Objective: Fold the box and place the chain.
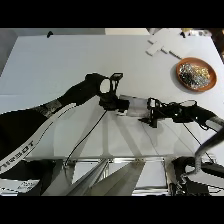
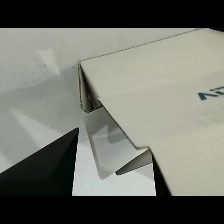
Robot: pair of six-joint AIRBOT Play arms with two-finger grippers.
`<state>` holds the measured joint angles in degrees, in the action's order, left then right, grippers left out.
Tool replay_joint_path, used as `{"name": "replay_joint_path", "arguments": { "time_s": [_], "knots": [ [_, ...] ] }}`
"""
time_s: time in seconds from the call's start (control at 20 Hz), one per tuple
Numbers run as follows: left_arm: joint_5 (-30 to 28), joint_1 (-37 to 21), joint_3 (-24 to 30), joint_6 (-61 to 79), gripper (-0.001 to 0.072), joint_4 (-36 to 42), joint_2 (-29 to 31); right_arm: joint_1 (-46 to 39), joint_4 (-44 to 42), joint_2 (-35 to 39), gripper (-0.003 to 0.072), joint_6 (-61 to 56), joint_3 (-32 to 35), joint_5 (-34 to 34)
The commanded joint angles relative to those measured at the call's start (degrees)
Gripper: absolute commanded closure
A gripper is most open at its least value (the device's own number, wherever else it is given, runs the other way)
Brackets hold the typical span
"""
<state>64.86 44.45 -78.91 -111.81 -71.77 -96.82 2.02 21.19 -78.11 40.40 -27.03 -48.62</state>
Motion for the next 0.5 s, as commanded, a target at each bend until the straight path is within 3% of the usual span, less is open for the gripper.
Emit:
{"name": "replay_joint_path", "arguments": {
  "time_s": [0.0, 0.1, 0.2, 0.45],
  "knots": [
    [3.9, 1.4, -3.8, -7.8, 0.0219, -3.3, -2.9, 0.0, 0.0, 0.0, 0.0231, 0.0, 0.0, 0.0],
    [4.0, 2.4, -5.9, -8.2, 0.0241, -3.3, -4.9, 0.0, 0.0, 0.0, 0.0231, 0.0, 0.0, 0.0],
    [3.9, 3.1, -7.0, -8.4, 0.034, -3.2, -6.3, 0.0, 0.0, 0.0, 0.0231, 0.0, 0.0, 0.0],
    [4.0, 3.1, -7.2, -9.8, 0.034, -3.3, -7.3, 0.0, 0.0, 0.0, 0.0231, 0.0, 0.0, 0.0]
  ]
}}
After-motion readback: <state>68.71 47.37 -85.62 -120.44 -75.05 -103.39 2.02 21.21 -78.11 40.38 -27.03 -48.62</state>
